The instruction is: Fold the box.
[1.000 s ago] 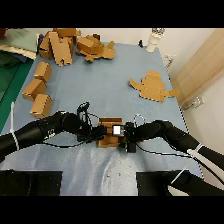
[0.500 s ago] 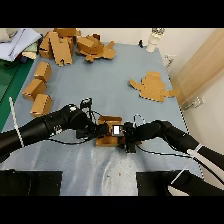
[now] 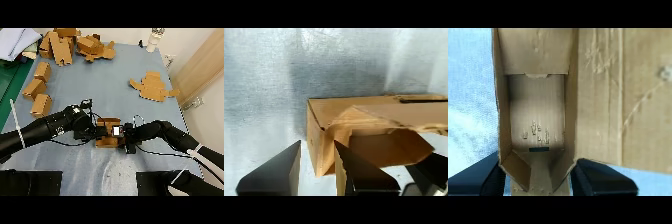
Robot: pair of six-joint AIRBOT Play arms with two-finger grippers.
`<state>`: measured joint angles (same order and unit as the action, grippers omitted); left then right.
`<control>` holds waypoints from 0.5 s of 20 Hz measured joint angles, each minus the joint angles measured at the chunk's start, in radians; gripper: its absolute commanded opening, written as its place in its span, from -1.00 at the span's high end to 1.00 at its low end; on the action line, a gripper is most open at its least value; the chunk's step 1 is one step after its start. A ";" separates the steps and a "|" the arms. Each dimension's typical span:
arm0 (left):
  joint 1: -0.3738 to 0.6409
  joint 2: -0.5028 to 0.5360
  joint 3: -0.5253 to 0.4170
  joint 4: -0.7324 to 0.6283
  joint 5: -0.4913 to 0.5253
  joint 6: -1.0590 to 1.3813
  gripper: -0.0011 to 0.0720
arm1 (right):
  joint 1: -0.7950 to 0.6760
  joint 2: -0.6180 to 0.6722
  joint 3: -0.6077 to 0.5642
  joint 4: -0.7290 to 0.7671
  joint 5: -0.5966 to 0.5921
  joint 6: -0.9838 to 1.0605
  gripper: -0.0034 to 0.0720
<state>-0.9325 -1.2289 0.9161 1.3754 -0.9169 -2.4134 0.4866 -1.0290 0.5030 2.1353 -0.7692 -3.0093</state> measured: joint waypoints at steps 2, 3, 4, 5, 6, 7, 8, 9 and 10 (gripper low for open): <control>-0.015 -0.016 0.000 0.006 -0.005 -0.016 0.17 | 0.000 0.000 0.000 0.000 0.000 0.000 -0.53; -0.025 -0.027 0.003 0.009 -0.008 -0.023 0.17 | 0.000 0.000 0.000 0.000 0.000 0.000 -0.53; -0.037 -0.040 0.010 0.012 -0.011 -0.027 0.17 | 0.000 0.000 0.000 0.000 0.001 0.000 -0.53; -0.049 -0.054 0.022 0.015 -0.018 -0.034 0.17 | 0.000 0.000 0.000 0.000 0.001 0.000 -0.53; -0.058 -0.068 0.037 0.026 -0.023 -0.037 0.17 | 0.000 0.000 0.000 0.000 0.001 0.000 -0.53; -0.067 -0.082 0.053 0.036 -0.037 -0.041 0.17 | 0.000 0.000 0.000 0.000 0.001 0.000 -0.53; -0.072 -0.098 0.073 0.053 -0.054 -0.045 0.17 | 0.000 0.000 0.000 0.000 0.001 0.000 -0.53; -0.077 -0.112 0.090 0.064 -0.070 -0.048 0.17 | 0.000 0.000 0.000 0.000 0.001 0.000 -0.53; -0.082 -0.127 0.107 0.075 -0.089 -0.050 0.17 | 0.000 0.000 0.000 0.000 0.001 0.000 -0.53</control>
